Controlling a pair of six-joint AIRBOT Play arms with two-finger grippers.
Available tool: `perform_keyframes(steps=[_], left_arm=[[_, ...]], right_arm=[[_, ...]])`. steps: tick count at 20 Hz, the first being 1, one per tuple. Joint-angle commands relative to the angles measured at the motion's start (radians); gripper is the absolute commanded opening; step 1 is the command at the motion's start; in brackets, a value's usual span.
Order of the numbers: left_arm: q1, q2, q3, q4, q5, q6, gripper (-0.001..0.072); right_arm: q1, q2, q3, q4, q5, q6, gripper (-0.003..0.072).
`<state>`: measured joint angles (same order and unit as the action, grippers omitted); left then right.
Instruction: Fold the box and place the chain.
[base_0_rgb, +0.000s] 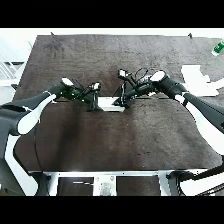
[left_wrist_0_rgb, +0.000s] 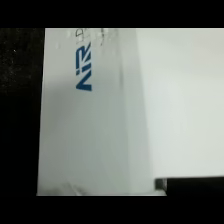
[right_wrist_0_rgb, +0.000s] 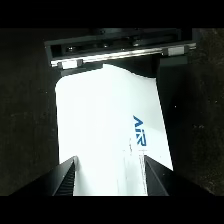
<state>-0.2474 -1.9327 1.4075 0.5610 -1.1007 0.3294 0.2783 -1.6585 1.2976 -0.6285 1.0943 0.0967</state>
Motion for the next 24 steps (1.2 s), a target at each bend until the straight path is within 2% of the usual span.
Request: perform_keyframes(steps=[1, 9, 15, 17, 18, 19, 24], left_arm=[[0.001, 0.000, 0.001, 0.000, 0.000, 0.000, 0.0542], [0.001, 0.000, 0.001, 0.000, 0.000, 0.000, 0.0542], [0.001, 0.000, 0.001, 0.000, 0.000, 0.000, 0.0542], [0.001, 0.000, 0.001, 0.000, 0.000, 0.000, 0.0542], [0.001, 0.000, 0.001, 0.000, 0.000, 0.000, 0.0542], [0.001, 0.000, 0.001, 0.000, 0.000, 0.000, 0.0542], [0.001, 0.000, 0.001, 0.000, 0.000, 0.000, 0.0542]], right_arm=[[0.000, -0.005, 0.004, -0.011, -0.036, -0.001, 0.0521], [0.000, -0.005, 0.018, -0.045, -0.080, 0.000, 0.0518], [0.005, -0.005, 0.018, -0.045, 0.038, -0.004, 0.0519], [0.016, -0.005, 0.018, -0.045, 0.043, -0.007, 0.0518], [0.026, -0.005, 0.018, -0.046, 0.037, -0.017, 0.0490], [0.033, -0.005, 0.018, -0.045, 0.021, -0.019, 0.0409], [0.040, -0.006, 0.018, -0.050, -0.043, -0.019, 0.0408]])
